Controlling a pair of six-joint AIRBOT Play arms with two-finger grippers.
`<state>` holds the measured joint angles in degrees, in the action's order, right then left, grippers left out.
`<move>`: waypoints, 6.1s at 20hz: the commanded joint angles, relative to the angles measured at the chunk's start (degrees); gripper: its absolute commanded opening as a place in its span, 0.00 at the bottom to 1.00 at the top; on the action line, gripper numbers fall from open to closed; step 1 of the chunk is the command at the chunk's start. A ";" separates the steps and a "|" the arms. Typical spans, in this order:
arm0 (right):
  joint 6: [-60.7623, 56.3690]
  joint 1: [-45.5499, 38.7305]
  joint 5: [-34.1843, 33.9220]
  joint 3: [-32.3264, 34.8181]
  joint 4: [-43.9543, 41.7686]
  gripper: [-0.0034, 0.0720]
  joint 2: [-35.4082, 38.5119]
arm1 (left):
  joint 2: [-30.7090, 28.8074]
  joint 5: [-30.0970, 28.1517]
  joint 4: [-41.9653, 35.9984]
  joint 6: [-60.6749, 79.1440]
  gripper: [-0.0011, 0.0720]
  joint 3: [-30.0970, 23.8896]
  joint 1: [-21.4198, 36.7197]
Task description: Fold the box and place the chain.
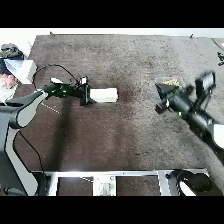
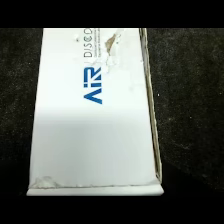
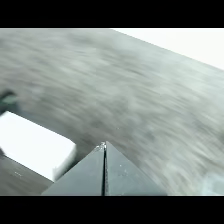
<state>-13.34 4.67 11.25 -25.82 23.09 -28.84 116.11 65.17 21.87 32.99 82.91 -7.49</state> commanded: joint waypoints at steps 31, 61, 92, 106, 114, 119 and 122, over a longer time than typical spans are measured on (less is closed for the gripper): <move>0.00 0.02 -11.30 19.15 0.02 0.03 23.23 | -33.03 -20.98 -4.20 -34.53 0.02 -4.02 13.33; 0.00 0.02 -11.30 19.12 0.02 0.03 23.23 | -42.40 -25.11 19.43 -46.45 0.02 -41.48 55.30; 0.00 0.02 -11.30 19.12 0.02 0.03 23.23 | -58.88 -25.83 8.57 -46.01 0.85 -41.35 51.34; 0.00 0.02 -11.30 19.15 0.02 0.03 23.23 | -77.75 -31.32 -21.68 -29.33 0.02 -41.66 29.77; 0.00 0.02 -11.30 19.12 0.02 0.03 23.23 | -95.82 -72.22 -17.33 -27.93 0.02 -55.87 3.13; 0.00 0.02 -11.30 19.15 0.04 0.03 23.23 | -99.41 -78.88 -15.82 -27.96 0.02 -63.67 -5.46; 0.00 0.02 -11.30 19.12 0.02 0.03 23.23 | -99.38 -78.18 -15.52 -27.98 0.02 -64.04 -7.76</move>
<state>-13.34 4.67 -0.05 -6.72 23.11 -5.67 17.56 -10.63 5.41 4.95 20.56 -12.10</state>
